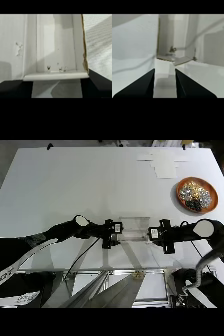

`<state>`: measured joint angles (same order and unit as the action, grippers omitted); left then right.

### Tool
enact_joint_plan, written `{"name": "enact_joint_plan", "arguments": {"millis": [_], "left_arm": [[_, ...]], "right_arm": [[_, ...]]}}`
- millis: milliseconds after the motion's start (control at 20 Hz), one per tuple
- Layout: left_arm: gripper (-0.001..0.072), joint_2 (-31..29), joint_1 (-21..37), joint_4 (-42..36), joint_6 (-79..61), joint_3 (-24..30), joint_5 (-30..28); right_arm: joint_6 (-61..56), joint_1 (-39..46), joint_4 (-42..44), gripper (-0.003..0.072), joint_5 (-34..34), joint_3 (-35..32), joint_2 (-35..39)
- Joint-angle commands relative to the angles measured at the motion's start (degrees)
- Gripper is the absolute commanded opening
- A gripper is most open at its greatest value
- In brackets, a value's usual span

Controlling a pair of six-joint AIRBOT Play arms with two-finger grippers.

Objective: Fold the box and place the chain.

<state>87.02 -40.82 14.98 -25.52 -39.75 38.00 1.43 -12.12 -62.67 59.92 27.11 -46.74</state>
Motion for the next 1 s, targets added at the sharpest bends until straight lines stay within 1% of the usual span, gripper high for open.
{"name": "enact_joint_plan", "arguments": {"millis": [0, 150, 200, 250, 450, 500, 800, 950], "left_arm": [[0.0275, -0.04, 0.0, 0.0, 0.0, 0.02, 0.02], [0.0275, -0.04, 0.0, 0.0, 0.0, 0.02, 0.0], [0.0275, -0.04, 0.02, 0.0, 0.0, 0.02, 0.0], [0.0275, -0.04, 0.0, 0.0, 0.0, 0.02, 0.0], [0.0275, -0.04, 0.0, 0.0, 0.0, 0.02, 0.0], [0.0275, -0.04, 0.0, 0.0, 0.0, 0.02, 0.0], [0.0275, -0.04, 0.0, 0.0, 0.0, 0.0, 0.0], [0.0275, -0.04, 0.0, 0.0, 0.0, 0.0, 0.0]], "right_arm": [[2.08, 0.28, -0.46, 0.0289, -7.32, -0.57, -3.06], [2.08, 1.88, -0.2, 0.0269, -7.58, -0.57, -6.43], [2.08, 2.27, 0.46, 0.0255, -7.5, -0.57, -7.39], [2.08, 2.25, 1.44, 0.0222, -7.48, -0.57, -8.15], [3.56, 2.25, 10.03, 0.0213, -7.08, -0.57, -11.04], [4.74, 2.23, 11.21, 0.0163, -6.34, -0.57, -11.43], [5.07, 2.23, 12.61, 0.0157, -5.05, -0.7, -11.85], [5.14, 1.92, 15.3, 0.0159, -5.31, -0.81, -12.85]]}}
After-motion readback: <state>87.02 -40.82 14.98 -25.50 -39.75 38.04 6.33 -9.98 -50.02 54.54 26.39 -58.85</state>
